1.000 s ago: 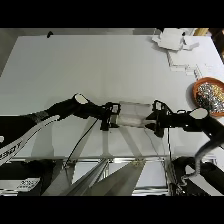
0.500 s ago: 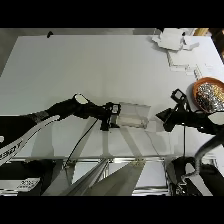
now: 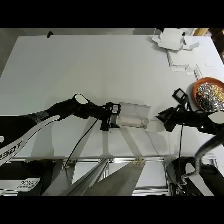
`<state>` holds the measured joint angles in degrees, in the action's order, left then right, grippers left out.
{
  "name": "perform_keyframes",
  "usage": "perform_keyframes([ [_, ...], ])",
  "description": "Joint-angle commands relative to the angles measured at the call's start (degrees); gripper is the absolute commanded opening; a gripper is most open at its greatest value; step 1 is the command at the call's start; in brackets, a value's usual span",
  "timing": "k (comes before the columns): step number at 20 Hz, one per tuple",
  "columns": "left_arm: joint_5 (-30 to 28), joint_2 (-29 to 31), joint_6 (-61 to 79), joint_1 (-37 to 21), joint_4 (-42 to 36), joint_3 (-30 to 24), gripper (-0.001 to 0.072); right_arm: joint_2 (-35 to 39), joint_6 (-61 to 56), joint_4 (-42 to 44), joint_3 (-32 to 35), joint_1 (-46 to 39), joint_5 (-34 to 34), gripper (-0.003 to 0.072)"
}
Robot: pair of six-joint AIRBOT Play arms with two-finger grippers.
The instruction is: Fold the box and place the chain.
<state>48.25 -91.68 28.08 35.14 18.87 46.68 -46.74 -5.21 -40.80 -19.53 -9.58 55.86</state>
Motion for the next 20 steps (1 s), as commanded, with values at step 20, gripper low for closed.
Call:
perform_keyframes([
  [20, 0.00, 0.00, -0.02, -0.04, 0.00, 0.00, 0.0432, -6.29, 32.94, 11.56, 3.48, 8.20, -1.25, 0.0177],
])
